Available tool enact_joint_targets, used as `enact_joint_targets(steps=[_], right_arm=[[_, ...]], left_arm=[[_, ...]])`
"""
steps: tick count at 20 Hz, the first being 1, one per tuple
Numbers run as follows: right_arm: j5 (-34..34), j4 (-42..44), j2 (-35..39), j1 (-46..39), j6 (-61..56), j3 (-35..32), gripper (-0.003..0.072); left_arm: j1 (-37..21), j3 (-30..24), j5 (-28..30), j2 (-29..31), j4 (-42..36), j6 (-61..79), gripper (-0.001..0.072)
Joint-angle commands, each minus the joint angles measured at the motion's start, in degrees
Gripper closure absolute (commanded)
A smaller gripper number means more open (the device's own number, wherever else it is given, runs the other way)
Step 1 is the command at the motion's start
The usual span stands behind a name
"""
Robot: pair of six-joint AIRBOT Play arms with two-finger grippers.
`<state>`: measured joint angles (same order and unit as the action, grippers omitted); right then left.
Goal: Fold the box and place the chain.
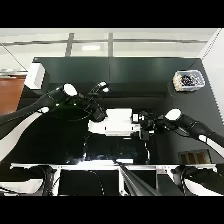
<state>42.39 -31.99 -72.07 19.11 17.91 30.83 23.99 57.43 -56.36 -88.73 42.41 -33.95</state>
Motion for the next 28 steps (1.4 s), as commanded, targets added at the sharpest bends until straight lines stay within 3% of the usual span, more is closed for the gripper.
enact_joint_targets(steps=[1, 6, 8, 10, 11, 13, 14, 16, 20, 22, 25, 28], right_arm=[[-0.15, 0.09, 0.00, 0.04, -0.17, 0.02, 0.0213], [-0.15, 0.09, 0.00, 0.04, -0.17, 0.02, 0.0212], [-0.15, 0.09, 0.00, 0.04, -0.17, 0.02, 0.0212], [-0.15, 0.09, 0.00, 0.04, -0.17, 0.02, 0.0212], [-0.15, 0.07, 0.00, 0.04, -0.17, 0.02, 0.0212], [-0.15, 0.09, 0.00, 0.04, -0.17, 0.02, 0.0212], [-0.15, 0.07, 0.00, 0.04, -0.17, 0.02, 0.0212], [-0.15, 0.07, 0.00, 0.04, -0.17, 0.02, 0.0213], [-0.13, 0.09, 0.00, 0.04, -0.17, 0.02, 0.0212], [-0.13, 0.07, 0.00, 0.04, -0.17, 0.02, 0.0212], [-0.13, 0.07, 0.00, 0.04, -0.17, 0.02, 0.0212], [-0.13, 0.09, 0.00, 0.04, -0.17, 0.02, 0.0212]], left_arm=[[-0.66, 1.16, -3.69, -0.44, 0.87, 0.70, 0.0688], [-7.26, 1.70, -4.37, 6.36, 4.33, -3.17, 0.0689], [-13.33, -4.20, -4.42, 11.08, 0.20, -2.19, 0.0689], [-18.78, -12.26, -7.04, 15.23, -11.85, 8.96, 0.0689], [-19.71, -14.84, -7.98, 16.63, -16.24, 14.80, 0.0688], [-18.16, -16.55, -10.67, 17.49, -16.87, 26.36, 0.0679], [-16.17, -16.74, -10.95, 17.49, -15.06, 31.19, 0.0559], [-11.37, -16.72, -6.16, 17.44, -10.49, 37.33, -0.0003], [-1.09, -16.65, 4.02, 17.44, 7.96, 38.49, -0.0001], [1.90, -16.63, 5.73, 17.44, 12.09, 38.51, 0.0000], [1.86, -16.68, 6.95, 17.00, 4.72, 38.58, 0.0019], [2.16, -16.68, 7.34, 16.46, 3.37, 38.75, 0.0032]])
